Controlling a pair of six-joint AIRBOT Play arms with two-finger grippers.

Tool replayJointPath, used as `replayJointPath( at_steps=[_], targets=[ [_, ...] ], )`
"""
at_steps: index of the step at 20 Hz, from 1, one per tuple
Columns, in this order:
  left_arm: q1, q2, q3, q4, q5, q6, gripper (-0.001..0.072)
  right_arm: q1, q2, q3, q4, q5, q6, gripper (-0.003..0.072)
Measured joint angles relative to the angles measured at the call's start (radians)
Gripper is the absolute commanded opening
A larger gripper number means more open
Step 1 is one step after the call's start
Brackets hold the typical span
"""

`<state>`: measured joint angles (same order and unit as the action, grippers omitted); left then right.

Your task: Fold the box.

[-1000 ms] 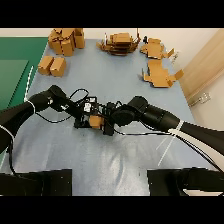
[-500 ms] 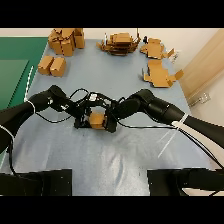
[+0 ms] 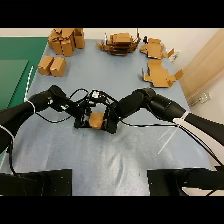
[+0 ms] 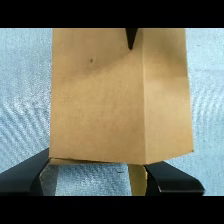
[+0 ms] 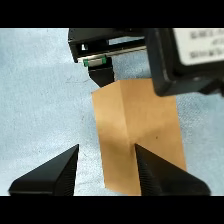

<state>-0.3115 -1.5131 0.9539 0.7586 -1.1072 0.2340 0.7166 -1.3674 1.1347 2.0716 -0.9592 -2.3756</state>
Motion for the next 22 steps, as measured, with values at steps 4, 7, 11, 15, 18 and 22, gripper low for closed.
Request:
replayJointPath(
  at_steps=[4, 7, 11, 15, 18, 22],
  targets=[
    [0.0, 0.0, 0.0, 0.0, 0.0, 0.0, 0.0296, 0.0, -0.006, 0.0, -0.002, 0.01, -0.006, 0.0402],
    [0.0, 0.0, 0.0, 0.0, 0.0, 0.0, 0.0296, 0.0, -0.017, 0.0, -0.023, 0.03, -0.007, 0.0401],
    [0.0, 0.0, 0.0, 0.0, 0.0, 0.0, 0.0297, 0.0, -0.026, 0.0, -0.058, 0.06, -0.008, 0.0401],
    [0.0, 0.0, 0.0, 0.0, 0.0, -0.001, 0.0296, 0.0, -0.029, 0.0, -0.103, 0.082, -0.008, 0.0422],
    [0.0, 0.0, 0.0, 0.0, 0.0, -0.001, 0.0296, 0.0, -0.029, 0.0, -0.124, 0.092, -0.008, 0.0421],
    [0.0, 0.0, 0.0, -0.001, 0.0, -0.002, 0.0296, 0.0, -0.029, 0.002, -0.141, 0.107, -0.008, 0.0506]
  ],
)
